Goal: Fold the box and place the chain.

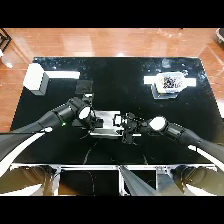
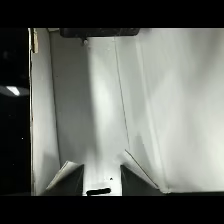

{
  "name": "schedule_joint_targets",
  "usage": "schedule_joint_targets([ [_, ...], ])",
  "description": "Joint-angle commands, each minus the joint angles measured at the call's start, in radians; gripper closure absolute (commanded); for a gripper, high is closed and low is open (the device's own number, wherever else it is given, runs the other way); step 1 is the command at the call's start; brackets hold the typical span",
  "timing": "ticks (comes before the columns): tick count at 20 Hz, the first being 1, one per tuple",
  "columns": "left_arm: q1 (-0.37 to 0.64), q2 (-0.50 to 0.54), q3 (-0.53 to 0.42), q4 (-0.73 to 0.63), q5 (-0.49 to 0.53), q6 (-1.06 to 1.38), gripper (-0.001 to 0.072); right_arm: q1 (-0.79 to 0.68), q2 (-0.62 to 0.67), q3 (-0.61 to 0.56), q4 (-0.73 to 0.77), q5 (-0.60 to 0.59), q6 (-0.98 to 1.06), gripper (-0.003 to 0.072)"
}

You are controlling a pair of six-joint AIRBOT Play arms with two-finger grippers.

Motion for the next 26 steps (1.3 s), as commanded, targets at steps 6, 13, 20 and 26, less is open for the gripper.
schedule_joint_targets([
  [6,0.000,-0.001,0.000,0.002,0.000,0.000,0.0687,-0.093,0.084,0.001,-0.014,0.037,0.393,0.0667],
  [13,0.000,-0.001,0.000,0.005,0.011,0.000,0.0688,-0.509,0.328,0.001,-0.137,0.459,1.155,0.0667],
  [20,0.000,-0.001,0.000,0.005,0.021,0.003,0.0688,-0.792,0.363,-0.041,-0.702,0.697,1.774,0.0667],
  [26,0.000,-0.001,0.000,0.001,0.022,0.003,0.0688,-0.661,0.114,-0.085,-0.455,0.605,1.711,0.0667],
])
